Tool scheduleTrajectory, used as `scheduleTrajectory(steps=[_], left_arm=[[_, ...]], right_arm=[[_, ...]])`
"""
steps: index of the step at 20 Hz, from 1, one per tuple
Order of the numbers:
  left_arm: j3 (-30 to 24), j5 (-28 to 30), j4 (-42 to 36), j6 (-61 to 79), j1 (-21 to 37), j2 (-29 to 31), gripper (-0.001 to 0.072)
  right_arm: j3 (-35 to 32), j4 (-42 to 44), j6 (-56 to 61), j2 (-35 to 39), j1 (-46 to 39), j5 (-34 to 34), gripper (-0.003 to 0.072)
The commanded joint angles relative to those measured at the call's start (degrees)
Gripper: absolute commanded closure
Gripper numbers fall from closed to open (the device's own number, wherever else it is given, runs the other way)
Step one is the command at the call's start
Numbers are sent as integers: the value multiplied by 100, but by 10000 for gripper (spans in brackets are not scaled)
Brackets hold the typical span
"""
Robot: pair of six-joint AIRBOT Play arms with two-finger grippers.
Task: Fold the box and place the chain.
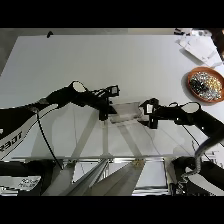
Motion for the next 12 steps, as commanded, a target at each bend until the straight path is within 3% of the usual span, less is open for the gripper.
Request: scheduleTrajectory(steps=[1,6,12], left_arm=[[0,-9,2,4,-2,0,696],[0,-7,2,4,-2,0,696],[0,-9,2,4,-4,0,696]], right_arm=[[39,20,-195,-48,-72,201,-25],[39,37,-315,-503,-11,476,-22],[48,234,-319,-503,17,667,-20]])
